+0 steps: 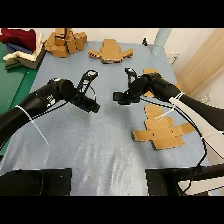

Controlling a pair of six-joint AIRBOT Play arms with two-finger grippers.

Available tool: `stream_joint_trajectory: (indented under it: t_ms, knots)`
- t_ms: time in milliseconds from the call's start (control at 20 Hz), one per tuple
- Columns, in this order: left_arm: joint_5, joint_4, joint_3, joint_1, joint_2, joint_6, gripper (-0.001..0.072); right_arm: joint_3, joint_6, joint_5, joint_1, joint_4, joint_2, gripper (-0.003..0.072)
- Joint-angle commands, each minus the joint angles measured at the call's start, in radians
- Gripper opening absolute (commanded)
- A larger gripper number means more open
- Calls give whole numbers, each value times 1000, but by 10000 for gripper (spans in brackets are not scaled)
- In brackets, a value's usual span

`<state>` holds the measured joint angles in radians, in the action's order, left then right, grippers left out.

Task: Fold the box.

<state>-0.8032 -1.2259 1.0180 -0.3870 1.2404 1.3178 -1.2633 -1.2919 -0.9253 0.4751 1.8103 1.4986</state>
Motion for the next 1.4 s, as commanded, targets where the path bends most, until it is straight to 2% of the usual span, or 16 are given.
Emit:
stream_joint_trajectory:
  t_ms: [0, 250, 500, 650, 700, 800, 850, 900, 950, 1100, 1350]
  knots:
    - [1, 0, 0, 0, 2, -1, 12, 0, 1, 2, 1, 1, 3, 5]
    - [0, 0, -1, 0, 2, 0, 12, -1, 1, 1, 1, 2, 5, 6]
    - [0, 0, -1, 0, 2, 0, 12, -23, 84, -10, -6, 39, 5, 5]
    - [0, 0, -1, 0, 2, 0, 12, -143, 42, -241, -90, -92, -17, 51]
    - [0, 0, -1, 0, 2, 0, 12, -183, 41, -330, -127, -175, -29, 108]
    - [2, 0, -1, 0, 2, 0, 12, -227, -6, -494, -216, -390, -61, 117]
    - [7, 0, -1, 0, 2, 0, 12, -226, -28, -550, -266, -489, -73, 345]
    - [11, 0, 0, 0, 2, 0, 12, -225, -67, -599, -328, -553, -79, 497]
    - [11, 1, -1, 0, 2, 0, 12, -224, -97, -628, -394, -573, -79, 497]
    - [11, 37, -1, 0, 2, 0, 12, -171, -131, -593, -639, -533, -78, 497]
    - [5, 74, -1, 0, 2, 0, 14, -35, -435, -558, -1004, -250, -35, 497]
